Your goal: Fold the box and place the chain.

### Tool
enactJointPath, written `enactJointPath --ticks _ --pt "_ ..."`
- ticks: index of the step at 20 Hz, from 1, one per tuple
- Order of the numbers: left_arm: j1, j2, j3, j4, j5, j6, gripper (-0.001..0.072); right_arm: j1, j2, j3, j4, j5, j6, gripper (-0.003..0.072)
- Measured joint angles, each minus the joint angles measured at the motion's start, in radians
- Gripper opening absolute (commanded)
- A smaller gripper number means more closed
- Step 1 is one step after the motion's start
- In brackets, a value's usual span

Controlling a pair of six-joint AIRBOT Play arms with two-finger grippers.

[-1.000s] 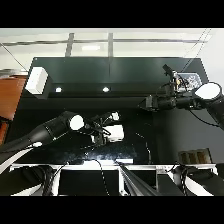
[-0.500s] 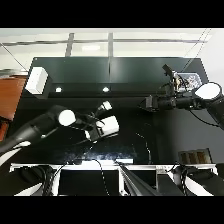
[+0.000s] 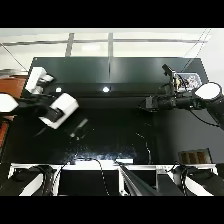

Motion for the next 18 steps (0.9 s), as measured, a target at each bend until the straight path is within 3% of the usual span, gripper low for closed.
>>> enactJointPath --ticks 4,8,11,18 --pt "0.282 -0.014 0.0 0.009 0.019 -0.006 0.0348 0.0 0.0 0.0 0.0 -0.013 -0.027 0.0019" --pt "0.456 -0.098 0.012 0.014 0.082 -0.006 0.0348 0.0 0.0 0.0 0.002 -0.027 -0.05 0.0019" --pt "0.519 -0.209 0.053 0.018 0.131 0.002 0.0348 0.0 0.0 0.0 0.002 -0.031 -0.062 0.002" --pt "0.537 -0.467 0.214 -0.005 0.202 0.04 0.0348 0.0 0.0 0.0 0.01 -0.048 -0.071 0.002"
